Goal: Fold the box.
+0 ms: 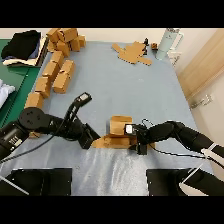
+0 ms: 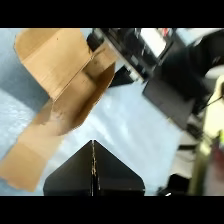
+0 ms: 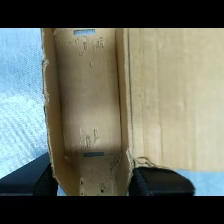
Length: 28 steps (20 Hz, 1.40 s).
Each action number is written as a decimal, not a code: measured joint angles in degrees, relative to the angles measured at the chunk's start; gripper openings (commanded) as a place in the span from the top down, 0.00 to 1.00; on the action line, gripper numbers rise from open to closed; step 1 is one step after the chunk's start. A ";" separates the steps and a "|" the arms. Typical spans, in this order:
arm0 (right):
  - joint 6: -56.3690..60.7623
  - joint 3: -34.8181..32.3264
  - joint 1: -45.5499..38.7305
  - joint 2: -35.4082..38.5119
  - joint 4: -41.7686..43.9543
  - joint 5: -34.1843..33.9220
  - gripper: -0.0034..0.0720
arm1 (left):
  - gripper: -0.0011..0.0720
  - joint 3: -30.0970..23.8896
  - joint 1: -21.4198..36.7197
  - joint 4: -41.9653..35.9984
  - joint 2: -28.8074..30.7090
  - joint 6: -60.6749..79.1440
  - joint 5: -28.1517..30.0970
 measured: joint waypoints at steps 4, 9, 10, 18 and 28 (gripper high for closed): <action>0.00 0.00 0.00 0.00 0.00 0.00 0.36 | 0.17 -1.77 -0.24 1.95 -2.54 17.03 1.29; 0.00 0.00 0.00 0.00 0.00 0.00 0.36 | 0.03 -2.32 -0.24 -1.86 -14.03 39.85 3.15; 0.00 0.00 0.00 0.00 0.00 0.00 0.36 | 0.03 -2.32 -0.24 -3.02 -16.22 42.60 4.48; 0.00 0.00 0.00 0.00 0.00 0.00 0.36 | 0.16 -1.29 -1.51 -10.03 -23.76 53.99 10.80; 0.00 0.00 0.00 0.00 0.00 0.00 0.36 | 0.69 -1.25 -4.76 -13.73 -25.16 58.49 14.93</action>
